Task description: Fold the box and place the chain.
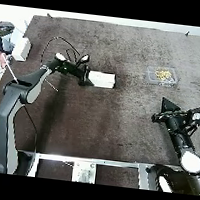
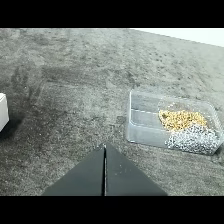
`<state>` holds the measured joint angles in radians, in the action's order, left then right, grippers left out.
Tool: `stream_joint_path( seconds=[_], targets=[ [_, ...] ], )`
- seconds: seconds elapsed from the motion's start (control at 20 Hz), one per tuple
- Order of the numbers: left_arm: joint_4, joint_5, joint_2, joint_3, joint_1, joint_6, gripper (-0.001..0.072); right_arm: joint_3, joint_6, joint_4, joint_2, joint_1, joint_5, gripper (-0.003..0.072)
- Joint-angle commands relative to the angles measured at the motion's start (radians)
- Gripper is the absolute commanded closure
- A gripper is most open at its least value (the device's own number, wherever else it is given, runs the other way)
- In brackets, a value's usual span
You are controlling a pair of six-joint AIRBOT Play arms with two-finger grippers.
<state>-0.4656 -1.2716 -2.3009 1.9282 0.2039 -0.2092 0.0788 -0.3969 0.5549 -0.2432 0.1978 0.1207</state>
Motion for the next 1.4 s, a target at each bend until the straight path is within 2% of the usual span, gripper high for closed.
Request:
stream_joint_path(
  seconds=[0.0,0.05,0.25,0.55,0.65,0.7,0.85,1.0,1.1,1.35],
  targets=[
    [0.064,-0.018,0.002,0.002,0.0,0.015,0.0544,0.0,0.0,0.0,0.001,0.0,0.0,0.068],
    [0.097,-0.021,0.002,0.008,-0.002,0.042,0.0699,0.0,0.0,0.0,0.001,0.0,0.0,0.068],
    [0.165,-0.003,0.031,0.109,-0.025,0.169,0.0701,0.0,0.0,0.0,0.001,0.0,0.001,0.068],
    [0.14,0.332,0.291,0.116,-0.12,0.426,0.0705,0.0,0.0,0.0,0.001,0.0,0.0,0.068],
    [0.043,0.405,0.378,0.11,-0.171,0.543,0.0706,0.0,0.0,0.0,0.001,0.0,0.0,0.068],
    [-0.05,0.427,0.418,0.11,-0.199,0.626,0.0706,0.0,0.0,0.0,0.001,0.001,0.0,0.068],
    [-0.32,0.422,0.51,0.106,-0.287,0.882,0.0706,0.0,0.0,0.0,0.001,0.0,0.0,0.068],
    [-0.379,0.449,0.619,-0.009,-0.386,0.959,0.0706,0.0,0.0,0.0,0.001,0.0,0.0,0.068],
    [-0.38,0.483,0.702,-0.132,-0.454,0.96,0.0706,0.0,0.0,0.0,0.001,0.0,0.0,0.068],
    [-0.379,0.668,0.953,-0.571,-0.597,0.942,0.0706,0.0,0.0,0.0,0.001,0.0,0.0,0.068]
  ],
)
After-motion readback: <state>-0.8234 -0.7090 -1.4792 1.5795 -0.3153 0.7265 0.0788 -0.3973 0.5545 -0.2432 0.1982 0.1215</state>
